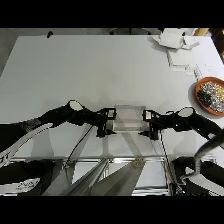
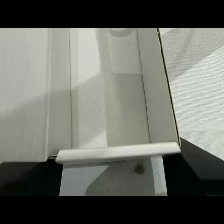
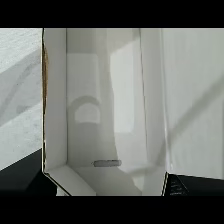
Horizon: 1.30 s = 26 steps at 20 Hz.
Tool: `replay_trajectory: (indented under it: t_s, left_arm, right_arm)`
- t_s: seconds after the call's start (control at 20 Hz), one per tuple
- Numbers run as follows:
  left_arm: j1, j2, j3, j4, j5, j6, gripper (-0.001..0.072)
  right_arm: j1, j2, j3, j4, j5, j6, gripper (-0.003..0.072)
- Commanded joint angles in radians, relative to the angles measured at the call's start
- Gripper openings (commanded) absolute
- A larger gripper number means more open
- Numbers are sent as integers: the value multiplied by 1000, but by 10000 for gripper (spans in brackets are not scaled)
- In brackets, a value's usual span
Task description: Fold the box and place the chain.
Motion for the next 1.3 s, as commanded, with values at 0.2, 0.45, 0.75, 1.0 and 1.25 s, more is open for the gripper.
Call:
replay_trajectory:
  t_s: [0.2,0.45,0.75,1.0,1.25]
  left_arm:
    - [0,0,0,0,-2,0,150]
    - [0,0,0,0,-2,0,150]
    - [0,0,0,0,-2,0,150]
    - [0,0,0,0,-2,0,150]
    - [0,0,0,0,-5,0,150]
  right_arm:
    - [1,3,0,-6,30,35,540]
    - [1,106,1,-222,70,304,701]
    - [1,376,1,-645,185,720,689]
    - [1,625,1,-682,280,857,657]
    - [1,730,1,-285,287,758,367]
